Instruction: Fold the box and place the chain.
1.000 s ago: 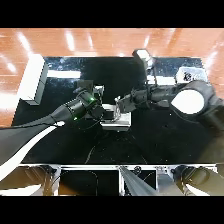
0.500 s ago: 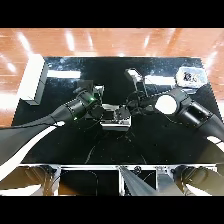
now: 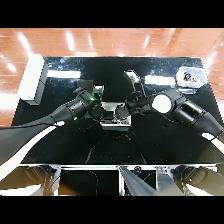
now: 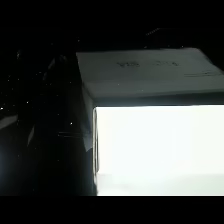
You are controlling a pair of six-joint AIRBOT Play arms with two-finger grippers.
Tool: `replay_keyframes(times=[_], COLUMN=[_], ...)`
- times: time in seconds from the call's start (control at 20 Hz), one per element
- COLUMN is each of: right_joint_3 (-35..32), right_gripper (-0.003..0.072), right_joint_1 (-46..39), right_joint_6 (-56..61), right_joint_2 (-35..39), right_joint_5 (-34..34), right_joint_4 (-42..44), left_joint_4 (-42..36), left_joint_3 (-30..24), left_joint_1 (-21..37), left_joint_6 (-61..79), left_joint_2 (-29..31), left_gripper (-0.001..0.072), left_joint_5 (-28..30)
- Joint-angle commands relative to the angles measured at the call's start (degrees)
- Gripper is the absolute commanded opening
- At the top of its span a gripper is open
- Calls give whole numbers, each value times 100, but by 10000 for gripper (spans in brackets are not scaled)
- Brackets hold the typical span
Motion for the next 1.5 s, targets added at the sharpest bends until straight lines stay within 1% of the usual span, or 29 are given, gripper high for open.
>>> replay_keyframes(times=[0.0,0.1,0.2,0.25,0.35,0.45,0.6,0.65,0.7,0.75,0.8,0.85,1.0,1.1,1.15,1.2,1.25,1.3,1.4,1.45], right_joint_3=[7,2,-131,-358,-942,-1464,-1919,-2002,-2048,-2090,-2131,-2155,-2168,-2166,-2166,-2166,-2166,-2166,-2166,-2166], right_gripper=[479,479,479,479,479,479,479,479,479,479,479,479,479,479,479,479,479,479,481,485], right_joint_1=[-214,-511,-911,-1167,-1744,-2197,-2304,-2288,-2258,-2216,-2179,-2140,-2009,-1971,-1971,-1969,-1971,-1971,-1971,-1971], right_joint_6=[-2,-114,-107,-63,164,262,260,254,256,256,260,260,258,275,407,527,516,516,516,516], right_joint_2=[192,612,1123,1434,2002,2389,2555,2555,2553,2553,2553,2553,2553,2553,2553,2553,2553,2553,2553,2549], right_joint_5=[409,1001,1628,1749,1786,1773,1628,1515,1397,1250,1099,994,791,728,730,754,852,925,896,841], right_joint_4=[4,-199,-866,-1115,-1309,-1202,-824,-640,-562,-492,-431,-389,-354,-330,-317,-310,-306,-328,-323,-280], left_joint_4=[0,0,-2,-2,-4,-28,-92,-170,-260,-334,-323,-306,-284,-282,-332,-293,-240,-240,-310,-306], left_joint_3=[-4,-2,20,20,20,20,22,22,35,101,245,404,914,1126,1156,1145,1097,994,662,396], left_joint_1=[-4,-2,-4,-4,-4,-4,-4,-4,-4,0,4,9,17,79,164,299,455,647,1062,1303], left_joint_6=[2,2,2,2,0,-28,-177,-175,-173,-127,-103,24,560,1281,1829,2371,2682,2931,3132,3132], left_joint_2=[0,0,7,26,50,50,50,50,50,50,50,52,114,251,354,520,732,1051,1856,2347], left_gripper=[20,19,19,19,19,19,20,51,213,410,580,600,600,599,594,537,512,513,513,516], left_joint_5=[101,107,105,92,120,181,234,234,234,245,380,551,1088,1661,2059,2597,3008,3237,3224,3139])
